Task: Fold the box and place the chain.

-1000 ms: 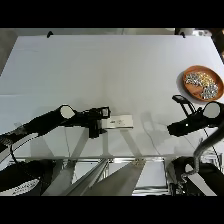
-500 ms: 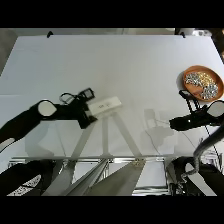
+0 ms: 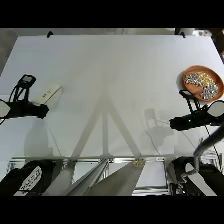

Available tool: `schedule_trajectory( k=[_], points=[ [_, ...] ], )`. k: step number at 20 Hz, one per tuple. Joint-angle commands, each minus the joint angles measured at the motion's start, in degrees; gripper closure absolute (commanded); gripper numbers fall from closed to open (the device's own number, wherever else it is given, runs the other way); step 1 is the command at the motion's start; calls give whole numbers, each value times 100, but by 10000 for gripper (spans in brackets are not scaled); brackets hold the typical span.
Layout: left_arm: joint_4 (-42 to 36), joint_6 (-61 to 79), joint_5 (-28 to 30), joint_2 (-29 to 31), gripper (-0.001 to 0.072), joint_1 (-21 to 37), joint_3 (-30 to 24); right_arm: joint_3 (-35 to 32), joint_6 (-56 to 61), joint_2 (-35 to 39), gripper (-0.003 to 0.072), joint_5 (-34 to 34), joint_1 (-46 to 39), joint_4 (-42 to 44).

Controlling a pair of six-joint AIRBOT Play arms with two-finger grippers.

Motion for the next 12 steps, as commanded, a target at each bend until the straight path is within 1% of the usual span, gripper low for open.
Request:
schedule_trajectory(
  k=[1, 2, 4, 5, 6, 7, 12],
  points=[
    [201, -258, -529, -181, 222, 658, 7, 4, 0, -2, 665, 2, -4, 2],
    [201, -258, -560, -195, 195, 693, 7, 4, 0, -2, 665, 2, -4, 2],
    [221, -258, -560, -188, 194, 691, 7, 4, 0, -2, 665, 2, -4, 2],
    [216, -258, -579, -188, 170, 691, 7, 4, 0, -2, 665, 2, -4, 2],
    [201, -258, -629, -188, 52, 688, 7, 4, 0, -2, 665, 2, -4, 2],
    [201, -258, -667, -186, 6, 688, 7, 4, 0, -2, 665, 2, -4, 2],
    [173, -251, -813, -164, 4, 678, 7, 4, 0, -2, 665, 2, -4, 2]
  ],
)
